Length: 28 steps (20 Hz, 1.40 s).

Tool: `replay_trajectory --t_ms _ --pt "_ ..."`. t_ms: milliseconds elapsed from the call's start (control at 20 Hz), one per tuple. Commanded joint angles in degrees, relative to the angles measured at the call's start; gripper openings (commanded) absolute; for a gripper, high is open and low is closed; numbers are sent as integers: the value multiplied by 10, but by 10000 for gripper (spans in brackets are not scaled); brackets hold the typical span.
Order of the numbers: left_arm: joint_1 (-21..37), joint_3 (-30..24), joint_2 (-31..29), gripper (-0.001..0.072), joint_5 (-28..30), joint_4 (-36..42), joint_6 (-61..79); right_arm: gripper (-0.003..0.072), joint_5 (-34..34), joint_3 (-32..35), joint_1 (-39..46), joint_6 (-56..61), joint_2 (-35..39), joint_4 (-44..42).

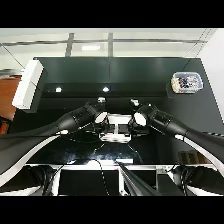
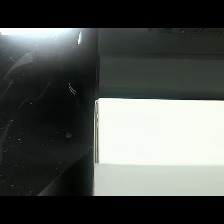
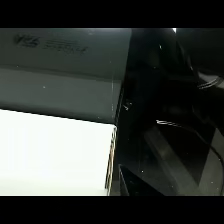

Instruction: Fold the box and place the chain.

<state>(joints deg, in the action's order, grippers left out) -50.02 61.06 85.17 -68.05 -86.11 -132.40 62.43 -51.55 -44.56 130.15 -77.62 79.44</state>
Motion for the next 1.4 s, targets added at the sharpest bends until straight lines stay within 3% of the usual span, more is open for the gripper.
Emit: replay_trajectory --t_ms 0,200,350,650,700,750,1000,1050,1150,1300,1350 --pt "0 0 0 27 1 0 0 230 5 0 -2 11 -5 -1" --pt "0 0 0 27 1 0 0 162 14 -2 -4 13 -12 0" --pt "0 0 0 27 2 0 0 21 14 -2 -4 13 -12 -1" --pt "0 0 0 27 3 0 0 30 3 -5 -5 15 -12 -3" --pt "0 0 0 27 3 0 0 217 3 -5 -4 15 -12 -3" --pt "0 0 0 27 3 0 0 304 7 -5 -4 15 -12 -2" --pt "0 0 0 27 4 0 0 301 16 -6 -4 15 -11 3" --pt "0 0 0 27 4 0 0 189 16 -6 -4 15 -11 3" --pt "0 0 0 27 3 0 0 50 16 -6 -4 14 -11 3" --pt "0 0 0 27 3 0 0 56 16 -6 -4 14 -11 3" --pt "0 0 0 27 4 0 0 170 17 -6 -4 15 -11 -2"
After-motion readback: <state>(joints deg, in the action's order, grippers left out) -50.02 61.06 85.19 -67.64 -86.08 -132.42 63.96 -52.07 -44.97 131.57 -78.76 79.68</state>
